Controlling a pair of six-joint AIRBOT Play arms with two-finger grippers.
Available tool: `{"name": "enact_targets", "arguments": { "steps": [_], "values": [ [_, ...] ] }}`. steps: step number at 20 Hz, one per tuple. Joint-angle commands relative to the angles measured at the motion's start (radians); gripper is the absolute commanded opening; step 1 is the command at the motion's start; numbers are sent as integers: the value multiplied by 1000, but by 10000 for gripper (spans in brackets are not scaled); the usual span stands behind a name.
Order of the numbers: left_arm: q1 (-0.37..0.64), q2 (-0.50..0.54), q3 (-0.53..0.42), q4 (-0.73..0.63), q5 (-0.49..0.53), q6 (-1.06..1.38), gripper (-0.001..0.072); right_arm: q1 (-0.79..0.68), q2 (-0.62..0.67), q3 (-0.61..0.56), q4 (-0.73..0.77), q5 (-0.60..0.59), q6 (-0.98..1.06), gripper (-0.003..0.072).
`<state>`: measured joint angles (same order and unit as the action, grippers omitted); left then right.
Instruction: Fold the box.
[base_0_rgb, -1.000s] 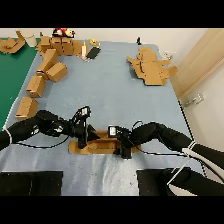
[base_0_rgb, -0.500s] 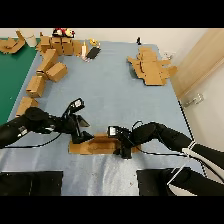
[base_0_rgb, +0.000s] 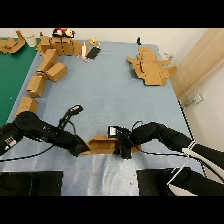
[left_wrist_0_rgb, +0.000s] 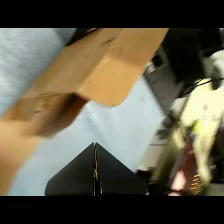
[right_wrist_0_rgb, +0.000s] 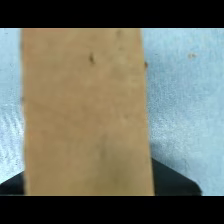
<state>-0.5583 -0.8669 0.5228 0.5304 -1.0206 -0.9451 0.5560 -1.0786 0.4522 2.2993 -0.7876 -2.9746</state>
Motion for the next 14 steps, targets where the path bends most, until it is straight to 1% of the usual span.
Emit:
{"name": "enact_targets", "arguments": {
  "steps": [1,3,7,10,14],
  "values": [
    [-157,-53,-3,-202,212,-152,9,0,0,0,0,0,1,446],
    [-205,-109,-3,-274,328,-143,10,0,0,0,0,0,1,446],
    [-208,-166,-2,-383,486,-117,9,0,0,0,0,0,1,446],
    [-208,-201,3,-405,552,-119,9,0,0,0,0,0,1,446],
    [-208,-249,21,-417,608,-126,8,0,0,0,0,0,1,446]
  ]
}}
